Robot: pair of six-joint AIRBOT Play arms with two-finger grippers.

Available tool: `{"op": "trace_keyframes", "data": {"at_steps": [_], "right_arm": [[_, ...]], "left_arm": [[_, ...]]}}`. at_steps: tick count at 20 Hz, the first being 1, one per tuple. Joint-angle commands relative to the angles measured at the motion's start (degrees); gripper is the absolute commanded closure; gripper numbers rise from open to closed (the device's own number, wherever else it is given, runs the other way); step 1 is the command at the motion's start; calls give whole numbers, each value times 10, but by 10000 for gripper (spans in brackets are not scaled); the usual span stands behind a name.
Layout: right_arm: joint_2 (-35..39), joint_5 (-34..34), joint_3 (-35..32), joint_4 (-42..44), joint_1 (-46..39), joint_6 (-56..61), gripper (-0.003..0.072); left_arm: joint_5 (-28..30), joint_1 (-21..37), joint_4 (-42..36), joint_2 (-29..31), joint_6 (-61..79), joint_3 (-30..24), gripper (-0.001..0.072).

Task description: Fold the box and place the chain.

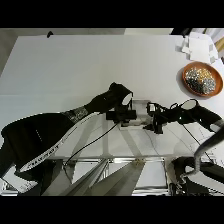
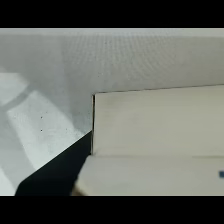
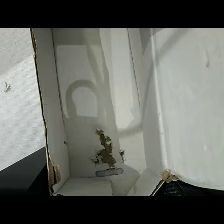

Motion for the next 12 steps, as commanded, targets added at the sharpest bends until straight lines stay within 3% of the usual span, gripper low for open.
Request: {"op": "trace_keyframes", "data": {"at_steps": [1, 12], "right_arm": [[0, 0, 0, 0, 0, 0, 312], [0, 0, 0, 0, 0, 0, 312]], "left_arm": [[-3, -3, 20, 0, -7, 0, 503], [-5, -15, 28, -12, -21, -1, 503]]}}
